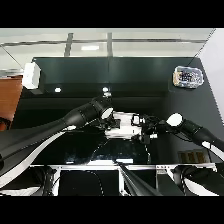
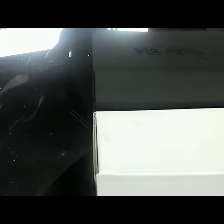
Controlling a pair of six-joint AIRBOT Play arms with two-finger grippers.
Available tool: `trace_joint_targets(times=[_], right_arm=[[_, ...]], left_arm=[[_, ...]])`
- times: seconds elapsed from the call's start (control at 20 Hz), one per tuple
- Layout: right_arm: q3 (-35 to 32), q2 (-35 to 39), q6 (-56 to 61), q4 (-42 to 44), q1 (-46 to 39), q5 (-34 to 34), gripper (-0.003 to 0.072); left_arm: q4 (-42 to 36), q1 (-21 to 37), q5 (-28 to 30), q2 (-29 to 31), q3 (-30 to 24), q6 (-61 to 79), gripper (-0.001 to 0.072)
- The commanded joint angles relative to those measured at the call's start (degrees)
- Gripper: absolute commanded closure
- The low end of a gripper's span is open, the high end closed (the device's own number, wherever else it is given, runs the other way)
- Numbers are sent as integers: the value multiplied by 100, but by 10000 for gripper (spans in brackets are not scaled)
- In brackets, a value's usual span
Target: Fold the box and place the chain.
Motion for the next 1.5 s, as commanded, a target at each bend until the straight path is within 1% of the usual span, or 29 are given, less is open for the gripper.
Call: trace_joint_targets(times=[0.0, 0.05, 0.15, 0.25, 0.45, 0.55, 0.6, 0.65, 0.7, 0.75, 0.8, 0.85, 1.15, 1.2, 1.25, 1.3, 1.45], right_arm=[[-4, -4, 9, 11, 2, 7, 561], [-4, -4, 9, 11, 2, 7, 561], [-4, -4, 9, 11, 2, 7, 561], [-4, -4, 9, 11, 0, 7, 561], [-4, -4, 9, 11, 2, 7, 561], [-4, -4, 11, 11, 2, 7, 561], [-4, -4, 11, 11, 2, 7, 561], [-4, -4, 11, 11, 2, 7, 561], [-4, -4, 11, 11, 2, 7, 561], [-4, -4, 9, 11, 2, 7, 561], [-4, -4, 11, 11, 2, 7, 561], [-4, -4, 11, 11, 2, 7, 561], [-4, -4, 11, 13, 0, 15, 558], [-4, -4, 20, 15, 0, 4, 440], [-4, -4, 42, 13, 0, -26, 87], [-2, 7, 52, -11, 0, -35, 21], [-2, 160, 313, -527, 0, 144, 22]], left_arm=[[-11, -4, 15, -4, 63, -48, 395], [-11, -4, 11, -4, 90, -55, 199], [-11, -2, 2, -4, 101, -55, 190], [31, 0, -44, -24, 103, -59, 202], [39, 0, -308, -116, 101, -162, 203], [28, 0, -258, -116, 116, -166, 203], [28, 0, -251, -116, 136, -168, 215], [28, 0, -249, -116, 144, -166, 336], [26, 0, -236, -116, 146, -164, 527], [26, 0, -216, -116, 146, -160, 619], [-2, 0, -184, -116, 146, -160, 674], [-17, 0, -136, -116, 146, -157, 685], [-15, 0, -116, -116, 144, -153, 686], [-11, 0, -111, -116, 144, -155, 686], [-7, 2, -116, -116, 144, -155, 686], [20, 0, -120, -116, 144, -157, 686], [96, 4, -111, -98, 144, -162, 686]])
